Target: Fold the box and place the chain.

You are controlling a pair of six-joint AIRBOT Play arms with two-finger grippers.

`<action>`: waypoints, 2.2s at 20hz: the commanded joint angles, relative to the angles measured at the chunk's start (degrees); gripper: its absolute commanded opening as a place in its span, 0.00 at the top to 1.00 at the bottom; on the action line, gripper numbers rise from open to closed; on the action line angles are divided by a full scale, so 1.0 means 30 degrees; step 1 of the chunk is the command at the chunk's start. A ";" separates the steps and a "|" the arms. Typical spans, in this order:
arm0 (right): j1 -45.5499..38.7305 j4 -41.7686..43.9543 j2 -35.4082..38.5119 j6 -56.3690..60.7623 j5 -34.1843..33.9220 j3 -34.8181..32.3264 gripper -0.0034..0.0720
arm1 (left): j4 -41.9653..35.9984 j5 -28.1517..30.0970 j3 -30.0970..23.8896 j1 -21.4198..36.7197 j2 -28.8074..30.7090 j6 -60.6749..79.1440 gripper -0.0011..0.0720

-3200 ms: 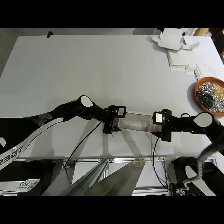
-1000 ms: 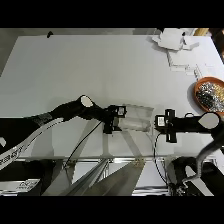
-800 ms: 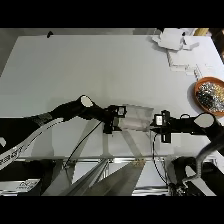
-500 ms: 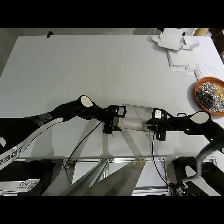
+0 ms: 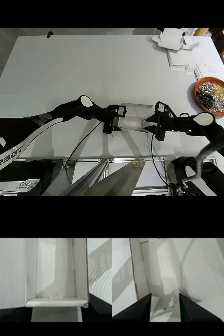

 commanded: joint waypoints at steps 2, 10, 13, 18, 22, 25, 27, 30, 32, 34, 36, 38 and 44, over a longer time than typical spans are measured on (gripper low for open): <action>-0.0015 -0.2484 0.5559 0.8910 0.0277 0.0000 0.92 | 0.0022 -0.0022 0.0015 0.0007 0.0007 0.0015 0.70; -0.4962 -0.4306 0.6062 2.1981 -0.0488 0.0211 0.93 | 0.0015 -0.0022 0.0015 0.0007 0.0007 0.0015 0.70; -0.7264 -0.6426 0.5544 2.4859 0.0393 0.0189 0.93 | -0.0015 -0.0022 0.0015 0.0007 0.0007 0.0015 0.70; -0.7446 -0.6404 0.2047 2.4975 0.0758 -0.0270 0.93 | -0.0015 -0.0015 0.0015 0.0007 0.0007 0.0015 0.70; -0.5501 -0.5493 -0.0481 2.4844 0.0962 -0.0889 0.93 | -0.0022 -0.0015 0.0015 0.0007 0.0007 0.0015 0.70; -0.3133 -0.5180 -0.0911 2.5558 -0.0539 -0.0925 0.93 | -0.0022 -0.0022 0.0015 0.0007 0.0007 0.0015 0.70; -0.2288 -0.4991 -0.0947 2.5937 -0.1086 -0.0925 0.93 | -0.0022 -0.0015 0.0015 0.0007 0.0007 0.0015 0.70; -0.1734 -0.3920 -0.0940 2.5689 -0.1297 -0.0925 0.91 | -0.0022 -0.0022 0.0015 0.0007 0.0007 0.0015 0.70; -0.1545 -0.3308 -0.0823 2.5201 -0.1086 -0.0925 0.79 | -0.0022 -0.0022 0.0015 0.0007 0.0007 0.0015 0.70; -0.1421 -0.3410 -0.0306 2.4800 -0.0590 -0.0925 0.63 | -0.0022 -0.0022 0.0015 0.0007 0.0007 0.0015 0.70; -0.1421 -0.3432 0.0444 2.4749 -0.0146 -0.0925 0.61 | -0.0022 -0.0015 0.0015 0.0007 0.0007 0.0015 0.70; -0.1421 -0.3344 0.1290 2.4764 -0.0153 -0.0925 0.61 | -0.0022 -0.0022 0.0015 0.0007 0.0007 0.0015 0.70; -0.1421 -0.3322 0.3643 2.4421 0.1071 -0.0925 0.61 | -0.0022 -0.0022 0.0015 0.0007 0.0007 0.0015 0.70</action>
